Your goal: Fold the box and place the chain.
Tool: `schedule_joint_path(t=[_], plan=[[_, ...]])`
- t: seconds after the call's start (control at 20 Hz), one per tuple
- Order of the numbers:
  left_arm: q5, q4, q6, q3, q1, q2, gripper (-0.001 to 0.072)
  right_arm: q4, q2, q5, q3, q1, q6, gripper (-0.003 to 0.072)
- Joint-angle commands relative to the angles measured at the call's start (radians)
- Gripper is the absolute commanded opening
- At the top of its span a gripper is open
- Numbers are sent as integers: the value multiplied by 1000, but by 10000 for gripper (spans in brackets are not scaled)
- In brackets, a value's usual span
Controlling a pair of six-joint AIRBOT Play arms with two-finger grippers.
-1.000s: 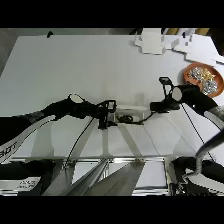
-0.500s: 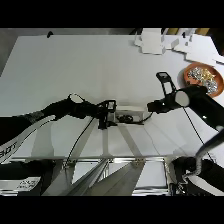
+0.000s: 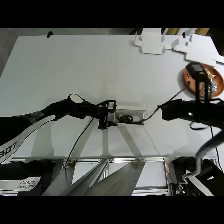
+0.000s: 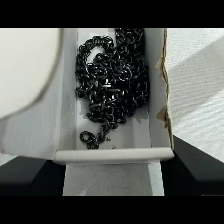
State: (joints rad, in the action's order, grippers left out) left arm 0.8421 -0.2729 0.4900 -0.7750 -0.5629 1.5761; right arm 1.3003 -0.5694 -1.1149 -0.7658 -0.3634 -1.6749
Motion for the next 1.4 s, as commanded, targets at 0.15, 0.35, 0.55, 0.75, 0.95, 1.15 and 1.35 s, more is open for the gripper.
schedule_joint_path(t=[0.15, 0.35, 0.55, 0.75, 0.95, 1.15, 1.35], plan=[[0, 0, 0, 0, 0, 0, 154, -207, 72, 83, -1, -1, 104, 13], [0, 0, 0, 0, 0, 0, 154, -202, 42, 156, 5, -49, 145, 13], [0, 0, 0, 0, 0, 0, 154, -120, -27, 226, 35, -182, 128, 14], [-1, 0, 0, 0, 0, 0, 154, -103, -154, 226, 35, -257, 128, 18], [-1, 0, 0, 0, 0, 0, 154, -101, -231, 271, 34, -255, 127, 188], [0, 0, 0, 0, 0, 0, 154, -53, -231, 289, -32, -148, 73, 145], [0, 0, 0, 0, 0, 0, 154, 89, -246, 240, -45, 56, 51, 14]])
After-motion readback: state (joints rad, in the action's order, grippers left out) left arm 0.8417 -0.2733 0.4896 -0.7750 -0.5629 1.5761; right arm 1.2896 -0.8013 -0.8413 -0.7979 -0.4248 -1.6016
